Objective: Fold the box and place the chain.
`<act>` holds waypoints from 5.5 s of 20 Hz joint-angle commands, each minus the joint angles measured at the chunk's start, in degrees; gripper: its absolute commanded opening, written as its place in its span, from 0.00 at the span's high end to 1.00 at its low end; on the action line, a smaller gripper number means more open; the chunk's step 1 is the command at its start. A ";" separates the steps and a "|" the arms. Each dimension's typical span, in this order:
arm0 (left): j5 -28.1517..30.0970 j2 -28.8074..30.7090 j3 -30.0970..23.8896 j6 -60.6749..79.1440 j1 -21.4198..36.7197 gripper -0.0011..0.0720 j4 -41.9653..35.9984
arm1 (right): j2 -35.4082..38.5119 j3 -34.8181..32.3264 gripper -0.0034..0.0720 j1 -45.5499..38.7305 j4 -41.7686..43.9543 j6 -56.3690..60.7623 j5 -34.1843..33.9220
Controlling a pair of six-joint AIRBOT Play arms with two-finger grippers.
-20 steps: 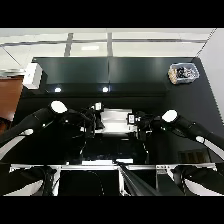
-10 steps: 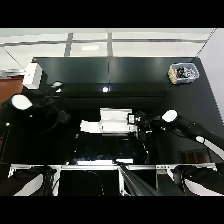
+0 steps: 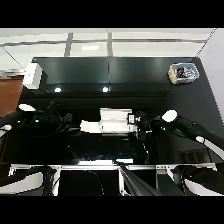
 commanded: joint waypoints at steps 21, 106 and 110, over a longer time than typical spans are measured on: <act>-7.78 -6.80 12.11 9.94 -13.73 0.02 -7.02 | -0.04 0.02 0.61 0.04 0.02 0.00 0.02; -2.36 -8.26 33.73 -60.70 -48.59 0.54 49.37 | -0.04 0.02 0.62 0.04 0.02 0.02 0.02; -2.34 -8.26 33.70 -64.06 -49.37 0.53 50.18 | -0.04 0.02 0.62 0.04 0.04 0.02 0.02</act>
